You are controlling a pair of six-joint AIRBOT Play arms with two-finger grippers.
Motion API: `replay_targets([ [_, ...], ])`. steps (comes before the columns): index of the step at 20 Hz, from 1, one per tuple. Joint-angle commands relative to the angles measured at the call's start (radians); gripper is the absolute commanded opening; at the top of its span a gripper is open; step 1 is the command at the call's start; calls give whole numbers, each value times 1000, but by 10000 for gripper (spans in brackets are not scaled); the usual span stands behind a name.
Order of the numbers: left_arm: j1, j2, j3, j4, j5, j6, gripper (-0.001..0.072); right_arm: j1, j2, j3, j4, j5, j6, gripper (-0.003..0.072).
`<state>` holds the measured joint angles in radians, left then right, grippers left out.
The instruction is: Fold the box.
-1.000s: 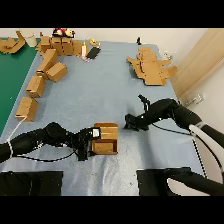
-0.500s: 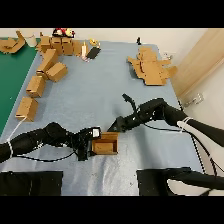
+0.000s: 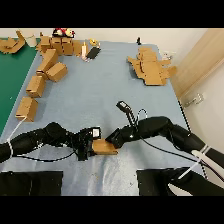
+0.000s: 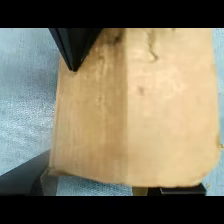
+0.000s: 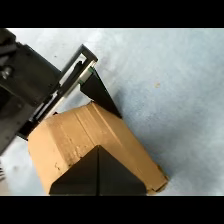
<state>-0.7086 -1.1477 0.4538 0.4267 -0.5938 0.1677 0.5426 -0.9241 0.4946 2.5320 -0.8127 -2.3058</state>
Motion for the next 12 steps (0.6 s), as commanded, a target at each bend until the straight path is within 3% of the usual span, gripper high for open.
replay_targets([
  [1, 0, 0, 0, 0, 0, 0, 594, 124, 88, -55, -148, 226, 6, 3],
  [4, 0, 0, 0, 0, 0, 0, 594, 222, 136, -73, -253, 309, 38, 3],
  [12, 0, 0, 0, 0, 0, 0, 594, 364, 151, -73, -407, 339, 67, 4],
])
